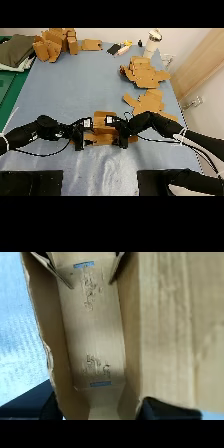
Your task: Fold the box.
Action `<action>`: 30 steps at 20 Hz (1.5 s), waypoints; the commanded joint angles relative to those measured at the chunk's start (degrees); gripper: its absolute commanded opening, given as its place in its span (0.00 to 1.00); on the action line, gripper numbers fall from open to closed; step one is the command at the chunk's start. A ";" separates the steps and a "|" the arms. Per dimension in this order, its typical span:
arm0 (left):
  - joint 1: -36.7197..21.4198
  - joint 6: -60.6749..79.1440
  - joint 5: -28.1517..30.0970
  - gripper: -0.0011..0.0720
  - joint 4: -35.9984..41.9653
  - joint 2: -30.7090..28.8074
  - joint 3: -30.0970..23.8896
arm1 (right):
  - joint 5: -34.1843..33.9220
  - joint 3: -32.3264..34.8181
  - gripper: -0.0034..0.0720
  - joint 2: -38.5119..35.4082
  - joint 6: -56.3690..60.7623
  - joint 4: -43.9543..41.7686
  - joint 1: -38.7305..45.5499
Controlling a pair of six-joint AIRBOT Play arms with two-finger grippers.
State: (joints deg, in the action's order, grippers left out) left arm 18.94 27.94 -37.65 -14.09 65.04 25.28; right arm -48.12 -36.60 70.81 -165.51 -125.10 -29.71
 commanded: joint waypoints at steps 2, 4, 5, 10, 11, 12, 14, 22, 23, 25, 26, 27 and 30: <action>0.02 0.11 -0.92 0.77 0.39 0.26 0.02 | 0.02 0.02 0.71 -0.04 0.04 -0.04 -0.02; 0.02 0.13 -0.92 0.77 0.37 0.35 0.02 | 0.02 0.02 0.71 -0.04 0.04 -0.04 -0.02; 0.02 0.11 -0.92 0.71 0.37 0.35 0.02 | 0.02 0.02 0.71 -0.04 0.04 -0.04 -0.02; -0.02 -3.67 3.37 0.03 -3.82 -0.52 0.02 | 0.02 0.02 0.71 -0.04 0.04 -0.04 -0.02; -0.11 -9.31 4.72 0.03 -8.20 -1.86 0.02 | 0.02 0.02 0.71 -0.04 0.04 -0.04 -0.02; -0.26 -18.75 4.85 0.03 -13.99 -3.82 0.02 | 0.02 0.02 0.71 -0.04 0.04 -0.04 -0.02; -0.46 -38.29 2.47 0.03 -27.69 -9.49 0.02 | 0.02 0.02 0.71 -0.04 0.04 -0.04 -0.02; -10.99 -132.04 -12.79 0.03 -66.10 -32.98 -1.01 | 0.02 0.02 0.71 -0.04 0.04 -0.04 -0.02; -12.46 -131.05 -15.39 0.03 -64.13 -32.54 -1.84 | 0.02 0.02 0.71 -0.04 0.04 -0.04 -0.02; -12.66 -127.67 -14.95 0.03 -57.37 -30.38 -4.59 | 0.02 0.02 0.71 -0.04 0.04 -0.04 -0.02; -12.00 -125.81 -13.09 0.03 -52.87 -29.03 -6.23 | 0.02 0.02 0.71 -0.04 0.04 -0.04 -0.02; -11.13 -124.45 -11.19 0.03 -49.09 -27.61 -7.56 | 0.02 0.02 0.71 -0.04 0.04 -0.04 -0.02; -6.60 -121.15 -4.24 0.03 -41.38 -23.52 -10.08 | 0.02 0.02 0.71 -0.04 0.04 -0.04 -0.02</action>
State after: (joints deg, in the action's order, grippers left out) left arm 9.74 -93.34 -46.76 -63.33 38.81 17.72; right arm -48.12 -36.60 70.81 -165.47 -125.14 -29.71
